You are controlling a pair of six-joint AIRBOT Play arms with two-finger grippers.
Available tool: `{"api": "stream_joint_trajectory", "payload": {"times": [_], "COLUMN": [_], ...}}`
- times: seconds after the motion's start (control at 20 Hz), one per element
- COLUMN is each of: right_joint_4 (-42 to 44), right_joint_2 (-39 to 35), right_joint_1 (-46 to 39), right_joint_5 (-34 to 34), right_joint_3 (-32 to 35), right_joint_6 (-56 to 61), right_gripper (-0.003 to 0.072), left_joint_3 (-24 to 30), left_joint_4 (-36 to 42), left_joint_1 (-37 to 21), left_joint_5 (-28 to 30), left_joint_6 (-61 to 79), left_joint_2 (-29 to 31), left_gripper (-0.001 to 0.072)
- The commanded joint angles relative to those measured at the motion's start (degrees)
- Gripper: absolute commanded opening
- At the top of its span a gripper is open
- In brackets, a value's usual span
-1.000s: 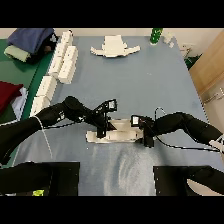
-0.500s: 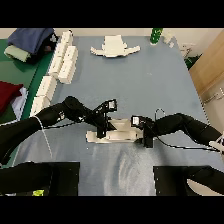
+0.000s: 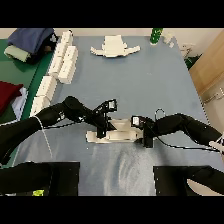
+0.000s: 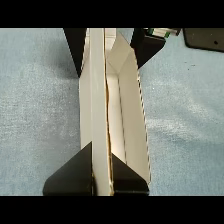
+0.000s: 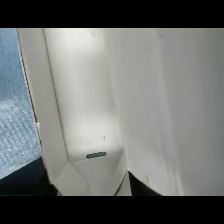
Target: Fold the box.
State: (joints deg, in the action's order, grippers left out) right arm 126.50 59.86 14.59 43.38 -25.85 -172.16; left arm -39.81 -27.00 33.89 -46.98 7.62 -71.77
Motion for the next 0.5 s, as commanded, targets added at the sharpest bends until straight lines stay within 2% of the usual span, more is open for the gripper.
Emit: {"api": "stream_joint_trajectory", "payload": {"times": [0.0,0.05,0.1,0.45], "right_joint_4": [0.1,0.1,0.1,2.3], "right_joint_2": [-0.9,-1.8,-2.8,-3.6], "right_joint_1": [0.1,0.0,0.0,0.0], "right_joint_5": [0.2,0.1,0.2,0.2], "right_joint_3": [0.0,0.0,0.0,0.0], "right_joint_6": [0.0,0.0,0.0,0.0], "right_gripper": [0.0539,0.0595,0.0603,0.0603], "left_joint_3": [0.0,0.0,0.0,0.0], "left_joint_4": [0.0,0.0,0.0,0.0], "left_joint_1": [0.0,0.0,0.0,0.0], "left_joint_5": [0.0,0.0,0.0,0.0], "left_joint_6": [0.0,0.0,0.0,0.0], "left_joint_2": [0.0,0.0,0.0,0.0], "left_gripper": [0.0012,0.0012,0.0012,0.0012]}}
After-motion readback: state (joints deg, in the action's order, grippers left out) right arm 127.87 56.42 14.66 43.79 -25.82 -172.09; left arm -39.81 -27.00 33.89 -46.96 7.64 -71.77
